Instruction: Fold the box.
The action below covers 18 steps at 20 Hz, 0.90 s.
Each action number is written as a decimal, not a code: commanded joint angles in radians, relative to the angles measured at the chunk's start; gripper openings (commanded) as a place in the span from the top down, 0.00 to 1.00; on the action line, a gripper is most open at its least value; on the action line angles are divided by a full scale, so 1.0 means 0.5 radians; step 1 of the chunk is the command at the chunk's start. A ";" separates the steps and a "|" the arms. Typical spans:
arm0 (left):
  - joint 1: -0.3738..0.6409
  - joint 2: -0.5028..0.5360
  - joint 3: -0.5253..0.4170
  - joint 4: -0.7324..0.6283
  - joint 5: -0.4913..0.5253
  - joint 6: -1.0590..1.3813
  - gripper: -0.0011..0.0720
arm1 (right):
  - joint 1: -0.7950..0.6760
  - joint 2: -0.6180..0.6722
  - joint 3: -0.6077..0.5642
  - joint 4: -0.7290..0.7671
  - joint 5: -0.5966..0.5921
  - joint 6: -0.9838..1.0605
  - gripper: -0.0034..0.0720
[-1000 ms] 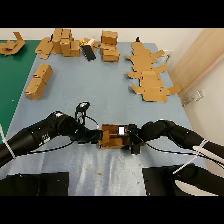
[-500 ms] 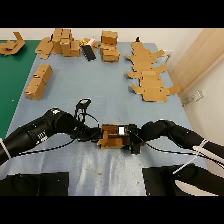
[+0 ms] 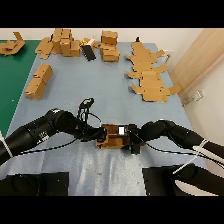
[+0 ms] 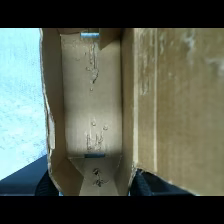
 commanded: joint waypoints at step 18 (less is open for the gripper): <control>-0.002 -0.005 -0.007 0.103 0.034 -0.001 0.22 | 0.002 0.000 0.002 0.001 0.000 0.000 0.30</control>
